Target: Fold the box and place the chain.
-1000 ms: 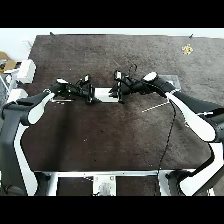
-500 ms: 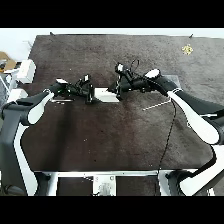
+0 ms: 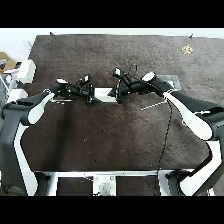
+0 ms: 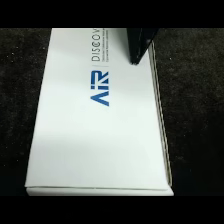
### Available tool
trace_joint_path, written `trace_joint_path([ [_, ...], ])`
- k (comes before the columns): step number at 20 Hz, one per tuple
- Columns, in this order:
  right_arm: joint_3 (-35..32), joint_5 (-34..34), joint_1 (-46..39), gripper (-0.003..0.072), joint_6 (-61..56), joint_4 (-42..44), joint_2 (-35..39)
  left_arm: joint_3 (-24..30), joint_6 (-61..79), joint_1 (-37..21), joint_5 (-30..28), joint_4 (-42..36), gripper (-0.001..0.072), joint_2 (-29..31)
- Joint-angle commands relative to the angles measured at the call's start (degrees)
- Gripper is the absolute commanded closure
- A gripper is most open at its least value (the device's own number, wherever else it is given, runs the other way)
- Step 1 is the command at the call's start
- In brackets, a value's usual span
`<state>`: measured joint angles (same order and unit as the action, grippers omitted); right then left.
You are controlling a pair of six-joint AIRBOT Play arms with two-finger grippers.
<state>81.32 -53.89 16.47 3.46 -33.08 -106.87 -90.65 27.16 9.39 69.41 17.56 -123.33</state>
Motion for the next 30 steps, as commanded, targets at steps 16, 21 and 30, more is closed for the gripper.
trace_joint_path([
  [16, -25.9, 35.28, -0.48, 0.0687, -7.39, 7.3, 45.09, -0.04, -0.13, -0.02, 0.07, -0.04, 0.0435, 0.04],
  [21, -53.79, 58.14, -0.48, 0.0686, -8.26, 14.23, 71.3, -0.04, -0.13, -0.02, 0.22, -0.04, 0.0435, 0.04],
  [30, -79.32, 68.59, -0.48, 0.0686, -8.24, 18.6, 99.43, -0.04, -0.13, -0.02, 0.22, -0.04, 0.0435, 0.04],
])
